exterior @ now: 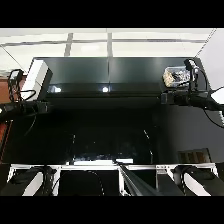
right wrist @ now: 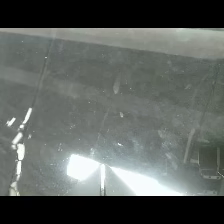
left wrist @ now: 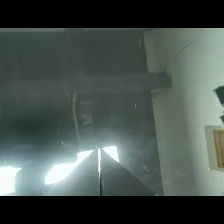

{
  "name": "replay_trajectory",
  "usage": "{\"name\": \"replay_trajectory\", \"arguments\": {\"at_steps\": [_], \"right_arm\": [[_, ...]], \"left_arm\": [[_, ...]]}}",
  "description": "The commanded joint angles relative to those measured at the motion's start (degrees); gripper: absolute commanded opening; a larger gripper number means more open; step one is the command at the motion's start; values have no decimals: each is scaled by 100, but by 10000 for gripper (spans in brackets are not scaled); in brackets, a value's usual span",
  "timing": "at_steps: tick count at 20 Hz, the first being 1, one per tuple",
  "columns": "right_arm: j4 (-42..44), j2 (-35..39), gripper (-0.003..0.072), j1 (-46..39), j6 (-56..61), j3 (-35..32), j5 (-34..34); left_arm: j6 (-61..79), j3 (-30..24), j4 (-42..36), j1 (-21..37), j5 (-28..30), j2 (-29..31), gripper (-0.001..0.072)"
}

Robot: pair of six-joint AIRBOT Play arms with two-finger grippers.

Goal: Fold the box and place the chain.

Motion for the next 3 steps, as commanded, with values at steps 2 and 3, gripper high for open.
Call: {"name": "replay_trajectory", "arguments": {"at_steps": [2,3], "right_arm": [[0,2,16,4,-2,2,-4],[0,2,16,4,0,2,-4]], "left_arm": [[22,-240,-22,-46,114,144,25],[22,-240,-22,-46,114,144,25]]}}
